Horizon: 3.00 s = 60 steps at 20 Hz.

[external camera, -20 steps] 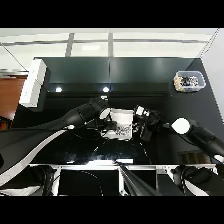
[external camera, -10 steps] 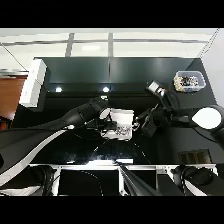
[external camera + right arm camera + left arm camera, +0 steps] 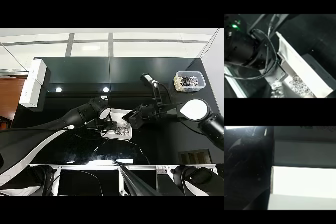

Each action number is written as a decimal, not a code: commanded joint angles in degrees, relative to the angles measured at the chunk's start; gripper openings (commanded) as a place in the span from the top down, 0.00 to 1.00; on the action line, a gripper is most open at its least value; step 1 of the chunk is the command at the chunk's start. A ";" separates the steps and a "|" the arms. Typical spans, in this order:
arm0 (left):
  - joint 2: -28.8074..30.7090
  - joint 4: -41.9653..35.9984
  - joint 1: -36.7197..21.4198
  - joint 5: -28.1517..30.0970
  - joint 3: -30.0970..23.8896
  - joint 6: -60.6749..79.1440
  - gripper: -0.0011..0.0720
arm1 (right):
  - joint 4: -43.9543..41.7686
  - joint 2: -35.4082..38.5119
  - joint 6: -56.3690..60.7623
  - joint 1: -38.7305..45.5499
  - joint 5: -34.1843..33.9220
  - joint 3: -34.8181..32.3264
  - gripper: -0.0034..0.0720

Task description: Fold the box and place the chain.

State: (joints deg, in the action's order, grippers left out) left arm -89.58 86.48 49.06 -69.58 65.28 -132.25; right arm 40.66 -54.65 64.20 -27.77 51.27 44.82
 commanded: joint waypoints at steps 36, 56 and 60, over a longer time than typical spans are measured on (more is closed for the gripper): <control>35.19 -29.20 -37.03 21.66 -29.51 51.65 0.31 | 7.63 2.58 4.04 14.21 16.20 3.54 0.46; 13.27 -51.65 -29.00 11.85 -27.34 146.07 0.01 | 7.58 2.60 5.31 14.19 17.44 3.54 0.46; 12.13 -54.88 -28.65 12.35 -27.15 146.83 0.01 | 7.58 2.58 5.29 14.19 17.53 3.54 0.46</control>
State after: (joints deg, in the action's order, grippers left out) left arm -75.94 34.61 20.21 -57.32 37.54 12.99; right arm 48.29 -52.07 69.47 -13.61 68.66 48.31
